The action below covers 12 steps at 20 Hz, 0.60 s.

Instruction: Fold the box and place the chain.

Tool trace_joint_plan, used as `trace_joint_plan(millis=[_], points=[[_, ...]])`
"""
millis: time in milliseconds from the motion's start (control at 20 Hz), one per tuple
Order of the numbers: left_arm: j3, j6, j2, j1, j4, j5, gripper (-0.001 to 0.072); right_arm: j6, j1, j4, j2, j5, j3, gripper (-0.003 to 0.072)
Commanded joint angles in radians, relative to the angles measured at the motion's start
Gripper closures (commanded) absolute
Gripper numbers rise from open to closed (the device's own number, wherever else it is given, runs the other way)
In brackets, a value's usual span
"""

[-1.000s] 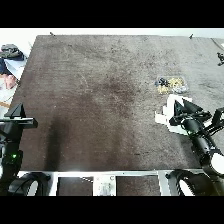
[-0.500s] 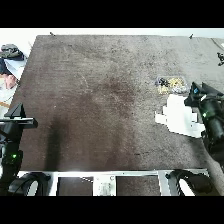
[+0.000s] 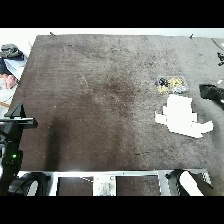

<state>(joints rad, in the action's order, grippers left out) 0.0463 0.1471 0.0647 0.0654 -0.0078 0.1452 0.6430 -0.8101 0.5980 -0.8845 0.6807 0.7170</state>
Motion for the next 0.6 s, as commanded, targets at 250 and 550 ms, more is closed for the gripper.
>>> trace_joint_plan(millis=[250, 550], points=[[0.001, 0.0, 0.0, 0.0, 0.0, 0.001, 0.0696, 0.375, -0.317, 0.619, -0.292, 0.66, 0.34, 0.0176], [0.001, 0.0, 0.0, 0.0, 0.0, 0.0, 0.0696, 0.371, -0.315, 0.67, -0.408, 0.649, 0.34, 0.0154]])
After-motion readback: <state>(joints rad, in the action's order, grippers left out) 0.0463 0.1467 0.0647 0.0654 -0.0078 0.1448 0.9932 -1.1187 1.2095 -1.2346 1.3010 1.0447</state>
